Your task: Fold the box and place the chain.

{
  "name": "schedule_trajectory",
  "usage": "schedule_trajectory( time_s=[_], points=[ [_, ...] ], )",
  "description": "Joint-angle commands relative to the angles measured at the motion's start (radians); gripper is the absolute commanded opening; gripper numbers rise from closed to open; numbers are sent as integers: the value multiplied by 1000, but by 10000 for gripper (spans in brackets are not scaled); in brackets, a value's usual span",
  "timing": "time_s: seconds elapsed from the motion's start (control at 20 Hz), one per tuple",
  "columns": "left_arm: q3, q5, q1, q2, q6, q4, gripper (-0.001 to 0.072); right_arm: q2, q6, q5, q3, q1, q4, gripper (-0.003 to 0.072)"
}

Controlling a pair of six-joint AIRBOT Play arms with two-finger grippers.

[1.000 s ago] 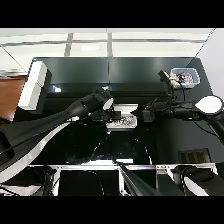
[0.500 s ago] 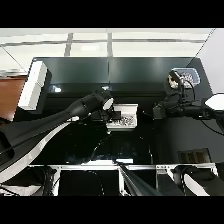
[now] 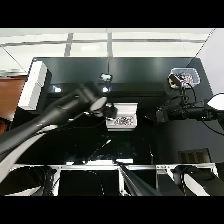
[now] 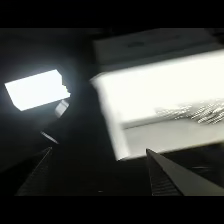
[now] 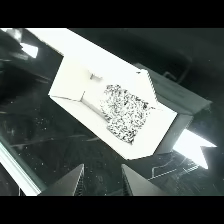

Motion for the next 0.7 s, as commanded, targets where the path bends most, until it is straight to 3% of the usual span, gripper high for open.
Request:
schedule_trajectory(
  time_s=[0.0, 0.05, 0.15, 0.25, 0.3, 0.4, 0.45, 0.5, 0.65],
  points=[
    [-143, -60, 112, 182, 127, 80, 643, -1, 0, -3, 0, -1, -3, 276],
    [-210, -46, 203, 225, 147, 8, 643, -1, 0, -6, 0, -1, -3, 276],
    [-352, 89, 405, 294, 284, -277, 634, -1, 0, -17, 0, 0, -3, 276],
    [-480, 234, 559, 314, 669, -666, 636, -1, 1, -27, 0, 0, -3, 276],
    [-522, 257, 595, 311, 926, -803, 636, -1, 1, -28, 0, 0, -3, 276],
    [-576, 234, 582, 307, 1440, -920, 637, -1, 1, -28, 0, 0, -3, 276],
    [-590, 237, 556, 307, 1592, -924, 645, -1, 2, -27, 0, 0, -3, 276],
    [-599, 240, 522, 307, 1767, -919, 720, -1, 2, -27, 0, -1, -3, 276],
    [-602, 330, 433, 301, 2185, -928, 719, -1, 3, -32, 0, 0, -3, 276]
  ],
)
